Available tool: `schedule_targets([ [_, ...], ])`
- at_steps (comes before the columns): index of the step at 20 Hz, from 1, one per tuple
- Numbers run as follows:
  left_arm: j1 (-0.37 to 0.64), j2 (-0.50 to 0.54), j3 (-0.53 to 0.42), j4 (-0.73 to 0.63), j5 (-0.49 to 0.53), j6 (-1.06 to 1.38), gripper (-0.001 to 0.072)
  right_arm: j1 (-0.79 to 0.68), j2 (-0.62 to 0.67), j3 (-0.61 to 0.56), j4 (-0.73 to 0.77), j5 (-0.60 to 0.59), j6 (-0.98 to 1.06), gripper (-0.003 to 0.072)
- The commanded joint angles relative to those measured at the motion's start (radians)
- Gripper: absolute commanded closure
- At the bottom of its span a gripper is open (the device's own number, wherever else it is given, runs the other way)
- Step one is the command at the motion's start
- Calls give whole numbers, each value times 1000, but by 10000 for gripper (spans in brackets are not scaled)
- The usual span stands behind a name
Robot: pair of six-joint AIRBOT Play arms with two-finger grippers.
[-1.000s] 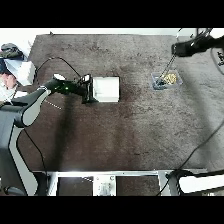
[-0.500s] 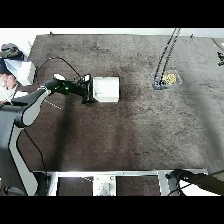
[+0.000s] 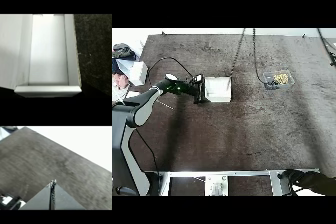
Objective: Fold the box and place the chain.
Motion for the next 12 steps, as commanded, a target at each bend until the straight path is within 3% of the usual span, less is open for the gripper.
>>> schedule_targets([
  [1, 0, 1, 1, 0, 0, 0, 386, 60, -57, 0, 5, -33, -5, 674],
  [9, 0, 1, 1, 0, 0, 0, 386, 59, -257, -6, 26, 134, 9, 674],
  [12, 0, 1, 1, 0, 1, 0, 386, 30, -344, -80, 47, 161, 23, 674],
])
